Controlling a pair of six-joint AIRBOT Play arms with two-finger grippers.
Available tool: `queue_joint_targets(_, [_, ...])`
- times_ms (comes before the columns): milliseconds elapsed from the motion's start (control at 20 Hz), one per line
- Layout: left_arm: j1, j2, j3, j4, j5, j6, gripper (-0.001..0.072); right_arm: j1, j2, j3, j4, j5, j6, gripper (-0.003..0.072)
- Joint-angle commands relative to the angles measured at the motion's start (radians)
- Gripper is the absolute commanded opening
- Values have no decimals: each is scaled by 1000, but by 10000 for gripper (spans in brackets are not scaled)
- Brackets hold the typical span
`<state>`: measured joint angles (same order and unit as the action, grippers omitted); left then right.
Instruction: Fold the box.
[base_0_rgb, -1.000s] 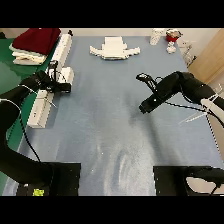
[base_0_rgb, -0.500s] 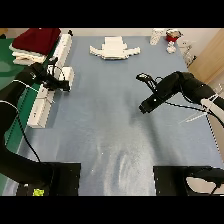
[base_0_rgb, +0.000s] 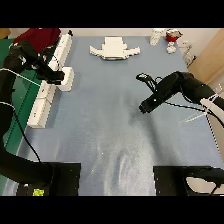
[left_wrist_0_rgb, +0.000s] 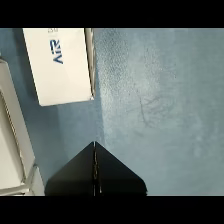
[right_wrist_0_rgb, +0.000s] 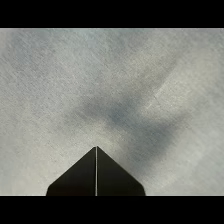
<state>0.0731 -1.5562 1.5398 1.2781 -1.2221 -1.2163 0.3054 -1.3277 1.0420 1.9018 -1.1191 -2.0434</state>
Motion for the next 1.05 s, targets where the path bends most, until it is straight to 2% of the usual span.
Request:
queue_joint_targets(0, [-39, 61, 16, -3, -79, -29, 8, 0, -1, 1, 0, 0, 0, 5])
queue_joint_targets(150, [-140, 209, -77, -3, -15, -60, 8, 0, 0, 1, 0, 0, 0, 6])
queue_joint_targets(350, [-354, 399, -298, -2, 87, -129, 9, 0, -1, 1, 0, 0, 0, 6])
queue_joint_targets(450, [-457, 453, -412, 2, 163, -178, 10, 0, 0, 1, 0, 0, 0, 6])
queue_joint_targets(600, [-563, 463, -528, 2, 229, -230, 14, 0, 0, 1, 0, 0, 0, 6])
queue_joint_targets(700, [-602, 455, -568, 1, 243, -243, 14, 0, -1, 1, 0, 0, 0, 6])
queue_joint_targets(1000, [-643, 446, -576, -10, 244, -243, 15, 0, -1, 1, 0, 0, 0, 6])
